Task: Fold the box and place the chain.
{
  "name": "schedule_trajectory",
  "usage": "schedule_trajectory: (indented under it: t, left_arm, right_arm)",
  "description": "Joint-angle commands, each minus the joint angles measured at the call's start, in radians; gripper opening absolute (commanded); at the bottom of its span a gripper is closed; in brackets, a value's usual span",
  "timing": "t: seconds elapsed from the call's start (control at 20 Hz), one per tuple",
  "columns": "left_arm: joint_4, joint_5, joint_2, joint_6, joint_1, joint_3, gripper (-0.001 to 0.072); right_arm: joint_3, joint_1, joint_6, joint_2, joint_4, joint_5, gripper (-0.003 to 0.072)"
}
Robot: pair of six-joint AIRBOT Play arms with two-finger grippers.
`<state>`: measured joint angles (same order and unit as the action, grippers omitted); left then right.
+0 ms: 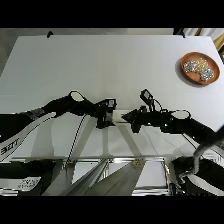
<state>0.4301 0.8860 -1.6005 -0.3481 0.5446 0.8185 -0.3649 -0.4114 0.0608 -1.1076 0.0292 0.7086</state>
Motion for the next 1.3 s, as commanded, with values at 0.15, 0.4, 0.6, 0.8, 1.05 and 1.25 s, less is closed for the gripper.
schedule_trajectory:
  t: [0.15,0.4,0.6,0.8,1.05,1.25]
  left_arm:
    - [0.0,0.001,0.0,0.0,-0.001,0.0,0.0208]
    - [0.0,0.001,0.0,0.0,-0.001,0.0,0.0208]
    - [0.0,0.001,0.0,0.0,-0.001,0.0,0.0208]
    - [0.0,0.001,0.0,0.001,-0.001,0.0,0.0208]
    - [0.0,0.001,0.0,0.0,-0.001,0.0,0.0208]
    - [0.0,0.001,0.0,0.0,-0.001,0.0,0.0208]
  right_arm:
    - [0.068,0.0,0.032,-0.042,0.025,-0.017,0.0011]
    - [0.078,-0.001,0.061,-0.084,0.015,-0.013,0.0011]
    - [0.077,-0.001,0.072,-0.045,0.011,0.024,0.0012]
    - [0.048,0.0,0.054,0.1,0.018,-0.017,0.0013]
    - [-0.1,0.0,-0.365,0.303,0.266,-0.033,0.0015]
    - [-0.305,0.021,-1.277,0.402,1.065,0.122,0.0012]
